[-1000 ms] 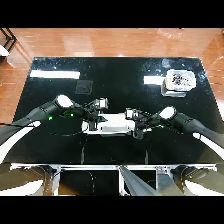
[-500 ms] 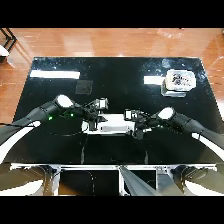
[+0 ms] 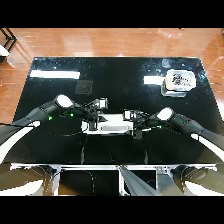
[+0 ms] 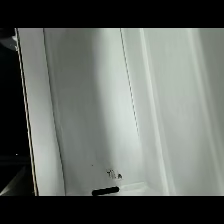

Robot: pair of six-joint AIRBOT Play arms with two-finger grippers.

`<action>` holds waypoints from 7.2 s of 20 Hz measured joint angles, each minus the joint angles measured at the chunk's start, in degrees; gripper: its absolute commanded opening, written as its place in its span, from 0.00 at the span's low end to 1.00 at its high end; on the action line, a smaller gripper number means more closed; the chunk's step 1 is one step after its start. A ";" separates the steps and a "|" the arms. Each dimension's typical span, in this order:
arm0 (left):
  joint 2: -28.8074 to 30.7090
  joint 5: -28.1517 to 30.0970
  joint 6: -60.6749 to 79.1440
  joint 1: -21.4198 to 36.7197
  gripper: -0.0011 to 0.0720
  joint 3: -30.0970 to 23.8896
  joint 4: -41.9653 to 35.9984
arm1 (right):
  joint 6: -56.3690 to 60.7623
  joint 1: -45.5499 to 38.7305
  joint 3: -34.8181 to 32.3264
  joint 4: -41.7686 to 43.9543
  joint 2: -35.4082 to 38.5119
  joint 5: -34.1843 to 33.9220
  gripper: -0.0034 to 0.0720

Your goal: Fold the box and place the chain.

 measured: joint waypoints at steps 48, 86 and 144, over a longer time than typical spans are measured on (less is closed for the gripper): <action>10.40 10.45 -33.38 1.60 0.04 -5.73 -10.78 | 0.59 0.04 0.00 -0.15 0.00 -0.63 0.58; 11.32 6.27 -19.19 -3.93 0.53 -7.56 19.80 | 0.59 0.07 0.00 -0.17 -0.02 -0.63 0.58; 14.64 -8.98 -83.58 24.00 0.05 -13.90 14.64 | 0.61 0.13 0.00 -0.33 0.00 -0.61 0.58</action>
